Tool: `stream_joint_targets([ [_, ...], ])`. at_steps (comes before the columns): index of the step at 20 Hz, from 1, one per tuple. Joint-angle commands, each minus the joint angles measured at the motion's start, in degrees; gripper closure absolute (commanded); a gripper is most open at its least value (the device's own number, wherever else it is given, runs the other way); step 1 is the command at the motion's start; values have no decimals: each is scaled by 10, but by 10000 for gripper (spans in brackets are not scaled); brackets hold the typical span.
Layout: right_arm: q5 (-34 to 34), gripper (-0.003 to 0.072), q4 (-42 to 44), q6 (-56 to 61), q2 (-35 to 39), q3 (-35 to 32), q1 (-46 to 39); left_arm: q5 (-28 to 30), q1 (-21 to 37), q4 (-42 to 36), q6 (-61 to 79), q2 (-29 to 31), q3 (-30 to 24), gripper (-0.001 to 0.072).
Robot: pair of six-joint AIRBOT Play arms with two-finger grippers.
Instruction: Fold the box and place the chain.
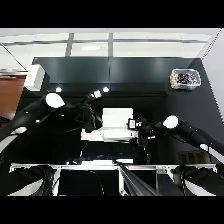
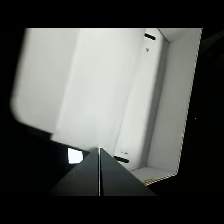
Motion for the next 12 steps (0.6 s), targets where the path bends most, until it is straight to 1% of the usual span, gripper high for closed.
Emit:
stream_joint_targets([
  [1, 0, 497, 0, -1, 0, 0, 0, -28, 31, 27, -23, 55, -2, 683],
  [4, 0, 497, 0, -1, 0, 0, 0, -50, 29, 32, 50, 61, -40, 671],
  [5, 0, 496, 0, -1, 0, 0, 0, -50, 28, 41, 80, 61, -53, 572],
  [6, 0, 497, 0, -1, 0, 0, 0, -40, 25, 54, 105, 61, -64, 436],
  [7, 0, 497, 0, -1, 0, 0, 0, -21, 21, 61, 126, 60, -73, 217],
  [8, 0, 497, 0, -1, 0, 0, 0, -3, 18, 62, 142, 59, -81, 21],
  [10, 0, 497, 0, -1, 0, 0, 0, 20, 13, 61, 217, 54, -90, 7],
  [12, 0, 497, 0, -1, 0, 0, 0, 20, -1, 75, 286, 40, -90, 7],
])
